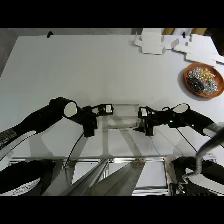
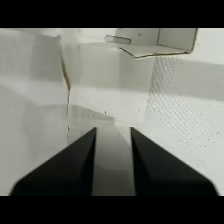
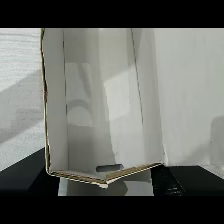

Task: Fold the box and place the chain.

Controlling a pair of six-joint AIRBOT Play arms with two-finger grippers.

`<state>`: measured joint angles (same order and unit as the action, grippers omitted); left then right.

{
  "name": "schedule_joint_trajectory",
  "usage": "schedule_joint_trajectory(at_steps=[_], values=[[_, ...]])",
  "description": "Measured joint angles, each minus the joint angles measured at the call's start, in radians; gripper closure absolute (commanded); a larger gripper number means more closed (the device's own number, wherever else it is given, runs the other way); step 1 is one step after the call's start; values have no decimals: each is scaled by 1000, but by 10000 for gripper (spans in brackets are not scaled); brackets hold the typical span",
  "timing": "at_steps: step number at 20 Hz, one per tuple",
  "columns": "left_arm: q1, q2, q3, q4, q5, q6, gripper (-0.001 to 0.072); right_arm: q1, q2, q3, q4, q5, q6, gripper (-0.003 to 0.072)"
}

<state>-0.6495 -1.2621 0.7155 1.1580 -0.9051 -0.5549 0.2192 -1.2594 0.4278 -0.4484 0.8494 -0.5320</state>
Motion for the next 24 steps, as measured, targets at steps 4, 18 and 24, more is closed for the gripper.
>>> schedule_joint_trajectory(at_steps=[4,18,24], values=[[6,0,-31,-60,87,133,354,0,0,0,0,0,0,290],[13,0,-42,-212,187,489,377,0,0,0,0,0,0,290],[-13,-6,-42,-310,166,575,454,0,0,0,0,0,0,290]])
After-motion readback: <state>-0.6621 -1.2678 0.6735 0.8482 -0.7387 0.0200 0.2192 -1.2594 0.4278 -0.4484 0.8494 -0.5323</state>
